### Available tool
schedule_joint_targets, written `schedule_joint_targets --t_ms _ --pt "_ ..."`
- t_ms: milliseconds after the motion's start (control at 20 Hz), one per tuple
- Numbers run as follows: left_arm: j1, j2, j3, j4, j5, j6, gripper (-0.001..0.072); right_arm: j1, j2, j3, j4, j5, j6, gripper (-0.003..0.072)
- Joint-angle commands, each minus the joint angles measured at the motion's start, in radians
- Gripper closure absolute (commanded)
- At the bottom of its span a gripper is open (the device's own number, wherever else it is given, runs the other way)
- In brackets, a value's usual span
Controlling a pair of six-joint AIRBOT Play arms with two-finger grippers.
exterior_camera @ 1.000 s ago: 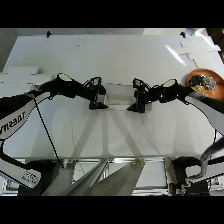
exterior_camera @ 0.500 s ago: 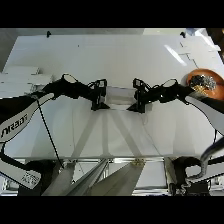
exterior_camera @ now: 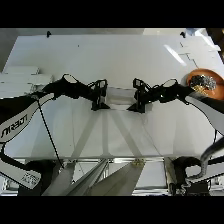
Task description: Fold the box and place the chain.
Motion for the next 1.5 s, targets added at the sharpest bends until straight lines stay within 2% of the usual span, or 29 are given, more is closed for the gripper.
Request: schedule_joint_targets --t_ms 0,550,600,650,800,850,900,1150,1450 --pt "0.0 0.0 0.0 0.002 0.002 0.0 0.0432 0.0 0.001 0.0 0.0 0.0 0.0 0.0191" --pt "0.0 0.0 0.0 0.002 0.002 0.0 0.0432 0.0 0.001 0.0 0.001 0.014 0.0 0.0191" --pt "0.0 0.0 0.0 0.002 0.002 0.0 0.0432 0.0 0.001 0.0 0.001 0.014 0.0 0.0181" --pt "0.0 0.0 0.0 0.002 0.002 0.0 0.0432 0.0 0.001 0.0 0.0 0.014 0.0 0.014" --pt "0.0 0.0 0.0 0.002 0.002 -0.001 0.0432 0.0 0.008 0.0 0.0 0.014 0.0 0.0109" --pt "0.0 0.0 0.0 0.002 0.002 -0.001 0.0432 0.0 0.013 0.0 -0.001 0.014 0.0 0.0035" --pt "0.0 0.0 0.0 0.002 0.002 -0.001 0.0432 0.0 0.021 0.0 -0.007 0.015 0.0 0.0027" --pt "0.0 0.0 0.0 0.002 0.002 -0.001 0.0432 0.0 0.104 0.0 -0.165 0.031 0.043 0.0029" --pt "0.0 0.0 0.0 0.002 0.002 -0.001 0.0432 -0.001 0.256 0.0 -0.369 0.029 0.24 0.0029"
